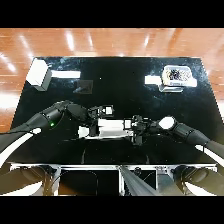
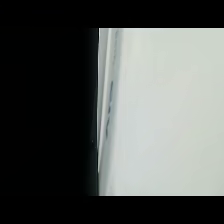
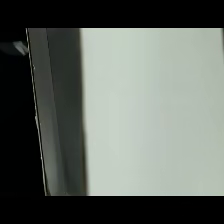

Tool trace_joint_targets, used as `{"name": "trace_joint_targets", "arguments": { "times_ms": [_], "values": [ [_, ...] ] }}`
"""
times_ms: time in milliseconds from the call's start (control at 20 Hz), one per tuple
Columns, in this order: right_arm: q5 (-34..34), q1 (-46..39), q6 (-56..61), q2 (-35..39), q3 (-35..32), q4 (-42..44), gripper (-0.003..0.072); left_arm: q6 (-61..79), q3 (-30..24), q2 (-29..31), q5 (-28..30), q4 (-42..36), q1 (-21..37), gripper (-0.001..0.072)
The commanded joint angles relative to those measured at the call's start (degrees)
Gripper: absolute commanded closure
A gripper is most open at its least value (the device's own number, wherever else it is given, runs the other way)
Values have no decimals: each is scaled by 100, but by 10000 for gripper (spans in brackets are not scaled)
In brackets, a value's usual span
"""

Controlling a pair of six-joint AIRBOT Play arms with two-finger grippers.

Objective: Fold the box and place the chain.

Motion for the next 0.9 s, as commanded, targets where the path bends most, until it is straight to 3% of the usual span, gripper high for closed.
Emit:
{"name": "trace_joint_targets", "arguments": {
  "times_ms": [0,100,200,450,850],
  "values": [
    [0,7,2,0,2,4,115,-2,9,4,42,-20,-4,690],
    [0,7,2,0,2,4,115,-140,24,11,22,-17,-4,666],
    [-4,7,2,0,2,4,116,-387,24,11,15,-15,-4,439],
    [-7,7,2,0,2,4,115,-876,24,116,98,0,-4,144],
    [-9,7,2,0,2,4,115,-1672,24,415,374,363,7,137]
  ]
}}
